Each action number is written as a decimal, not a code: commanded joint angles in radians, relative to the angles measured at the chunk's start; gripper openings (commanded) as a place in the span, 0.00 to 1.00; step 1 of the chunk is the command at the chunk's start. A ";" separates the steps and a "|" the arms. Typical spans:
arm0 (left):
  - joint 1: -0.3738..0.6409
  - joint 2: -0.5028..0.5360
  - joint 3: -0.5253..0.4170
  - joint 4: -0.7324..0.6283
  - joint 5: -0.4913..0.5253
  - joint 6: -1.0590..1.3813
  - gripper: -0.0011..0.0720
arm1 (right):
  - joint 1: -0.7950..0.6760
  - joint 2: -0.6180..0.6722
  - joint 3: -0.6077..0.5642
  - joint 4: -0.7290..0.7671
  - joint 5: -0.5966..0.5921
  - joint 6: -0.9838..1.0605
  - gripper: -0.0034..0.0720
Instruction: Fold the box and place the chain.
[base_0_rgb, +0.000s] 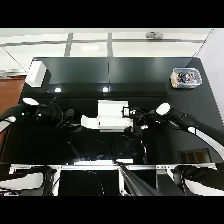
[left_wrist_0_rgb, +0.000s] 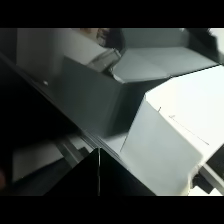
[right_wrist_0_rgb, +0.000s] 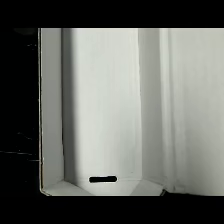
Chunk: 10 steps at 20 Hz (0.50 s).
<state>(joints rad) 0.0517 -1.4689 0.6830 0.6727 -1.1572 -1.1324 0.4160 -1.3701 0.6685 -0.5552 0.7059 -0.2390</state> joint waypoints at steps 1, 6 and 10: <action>-0.108 -0.037 0.021 -0.029 0.027 0.016 0.05 | 0.001 0.000 0.001 0.000 0.000 0.000 0.70; -0.153 -0.037 0.105 -0.037 -0.011 0.061 0.60 | 0.001 0.000 0.001 0.000 0.000 0.000 0.70; -0.148 -0.037 0.174 -0.035 -0.068 0.060 0.99 | 0.001 0.000 0.001 0.000 0.000 0.000 0.70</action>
<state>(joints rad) -0.0898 -1.5051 0.8101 0.6395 -1.1740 -1.0794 0.4160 -1.3701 0.6685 -0.5552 0.7059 -0.2386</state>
